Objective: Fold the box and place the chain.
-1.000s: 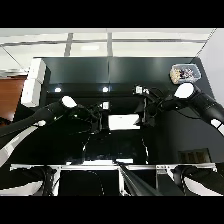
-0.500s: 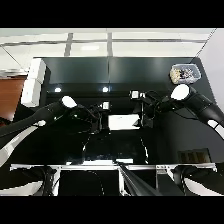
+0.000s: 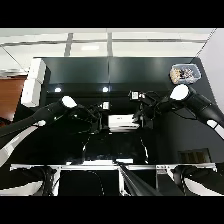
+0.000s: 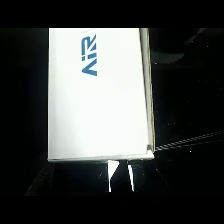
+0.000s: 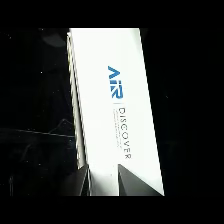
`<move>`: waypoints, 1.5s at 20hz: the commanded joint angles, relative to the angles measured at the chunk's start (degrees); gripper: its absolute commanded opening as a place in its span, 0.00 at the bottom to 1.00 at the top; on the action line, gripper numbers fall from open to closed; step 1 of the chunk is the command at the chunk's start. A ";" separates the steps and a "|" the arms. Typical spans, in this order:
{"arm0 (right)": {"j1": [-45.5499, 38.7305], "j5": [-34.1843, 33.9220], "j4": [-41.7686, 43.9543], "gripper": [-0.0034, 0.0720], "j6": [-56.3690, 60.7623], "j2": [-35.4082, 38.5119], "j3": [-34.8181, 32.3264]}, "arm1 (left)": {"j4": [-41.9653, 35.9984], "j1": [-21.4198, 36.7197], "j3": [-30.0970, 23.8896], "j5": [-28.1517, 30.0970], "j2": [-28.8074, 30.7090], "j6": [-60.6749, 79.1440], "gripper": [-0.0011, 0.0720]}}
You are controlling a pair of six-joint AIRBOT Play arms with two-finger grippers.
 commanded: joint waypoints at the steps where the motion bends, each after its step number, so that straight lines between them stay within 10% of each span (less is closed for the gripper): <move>1: 0.02 0.92 -0.02 0.30 0.28 -0.04 0.00 | 0.02 0.00 0.00 0.00 0.00 0.04 0.50; 24: 0.02 2.47 -2.56 0.32 3.23 0.44 0.00 | 0.02 0.00 0.00 0.02 0.00 0.02 0.50; 30: -7.19 7.19 7.45 0.28 23.39 5.16 1.22 | 0.02 0.00 0.00 0.02 0.00 -0.02 0.50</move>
